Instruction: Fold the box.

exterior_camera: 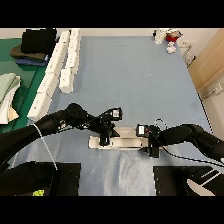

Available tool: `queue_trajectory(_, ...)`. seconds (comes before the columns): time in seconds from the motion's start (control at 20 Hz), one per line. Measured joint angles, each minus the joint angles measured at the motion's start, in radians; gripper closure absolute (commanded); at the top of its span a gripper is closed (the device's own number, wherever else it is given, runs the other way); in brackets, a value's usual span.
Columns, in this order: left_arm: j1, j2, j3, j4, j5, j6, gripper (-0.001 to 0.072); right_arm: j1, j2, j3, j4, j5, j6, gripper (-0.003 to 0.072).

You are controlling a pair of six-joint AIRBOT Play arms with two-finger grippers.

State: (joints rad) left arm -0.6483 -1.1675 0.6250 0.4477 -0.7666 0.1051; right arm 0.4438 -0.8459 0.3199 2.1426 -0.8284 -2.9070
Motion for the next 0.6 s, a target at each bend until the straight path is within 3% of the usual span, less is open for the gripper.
queue_trajectory(0.45, 0.001, 0.003, 0.004, 0.002, 0.001, -0.001, 0.0694, 0.000, 0.000, 0.000, 0.000, 0.000, 0.000, 0.0172)
queue_trajectory(0.5, 0.001, 0.003, 0.004, 0.002, 0.001, -0.001, 0.0660, 0.000, 0.000, 0.000, 0.000, 0.000, 0.000, 0.0172)
queue_trajectory(0.55, 0.001, 0.002, 0.004, 0.003, 0.002, -0.001, 0.0460, 0.000, 0.000, 0.000, 0.000, 0.000, 0.000, 0.0172)
queue_trajectory(0.6, 0.001, 0.002, 0.003, 0.019, 0.000, -0.001, 0.0417, 0.001, -0.001, 0.000, 0.000, 0.000, 0.000, 0.0172)
